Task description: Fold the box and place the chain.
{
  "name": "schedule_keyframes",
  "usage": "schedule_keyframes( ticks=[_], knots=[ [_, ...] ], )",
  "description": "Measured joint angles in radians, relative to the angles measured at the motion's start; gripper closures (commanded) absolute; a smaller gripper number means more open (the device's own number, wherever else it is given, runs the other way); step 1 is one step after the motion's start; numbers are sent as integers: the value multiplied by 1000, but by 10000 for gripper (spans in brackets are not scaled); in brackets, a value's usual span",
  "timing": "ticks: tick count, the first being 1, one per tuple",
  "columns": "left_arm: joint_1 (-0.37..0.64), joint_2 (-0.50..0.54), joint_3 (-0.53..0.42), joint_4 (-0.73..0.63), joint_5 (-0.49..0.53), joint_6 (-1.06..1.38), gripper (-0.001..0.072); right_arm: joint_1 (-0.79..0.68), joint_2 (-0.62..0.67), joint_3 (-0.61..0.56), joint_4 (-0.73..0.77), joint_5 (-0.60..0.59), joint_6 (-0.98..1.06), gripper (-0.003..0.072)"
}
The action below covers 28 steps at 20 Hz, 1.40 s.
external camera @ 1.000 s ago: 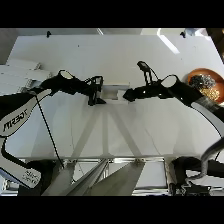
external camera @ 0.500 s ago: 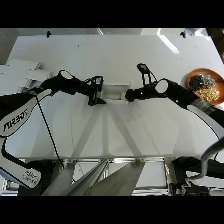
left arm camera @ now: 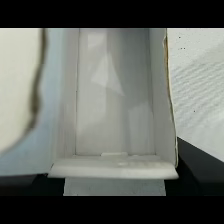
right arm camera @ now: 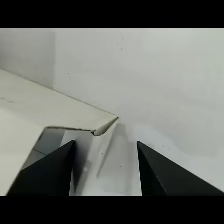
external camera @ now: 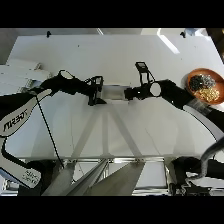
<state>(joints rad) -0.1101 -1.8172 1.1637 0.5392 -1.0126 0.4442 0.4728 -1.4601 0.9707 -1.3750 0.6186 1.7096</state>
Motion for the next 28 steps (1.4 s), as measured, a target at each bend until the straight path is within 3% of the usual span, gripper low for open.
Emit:
schedule_keyframes(
  ticks=[7, 17, 19, 21, 22, 23, 26, 27, 28],
  knots=[
    [-1, 0, 0, -1, 0, 0, 414, 79, -68, 123, -219, 157, 189, 312],
    [-1, 0, 0, 0, 0, 0, 414, 132, -197, 280, -282, 314, 475, 385],
    [0, 0, 0, 0, 0, 0, 414, 134, -208, 286, -294, 343, 534, 452],
    [0, 0, 0, 0, 0, 0, 414, 135, -215, 290, -302, 345, 584, 472],
    [0, 0, 0, 0, 0, 0, 414, 135, -217, 290, -304, 341, 605, 654],
    [0, 0, 0, 0, 0, 0, 414, 135, -219, 291, -303, 327, 623, 671],
    [0, 0, 0, -1, 2, 0, 414, 135, -222, 291, -306, 312, 644, 667],
    [0, 0, 0, -1, 2, 0, 414, 135, -222, 292, -306, 309, 648, 611],
    [0, 0, 0, -2, 2, -2, 414, 135, -222, 293, -303, 303, 656, 480]
  ],
)
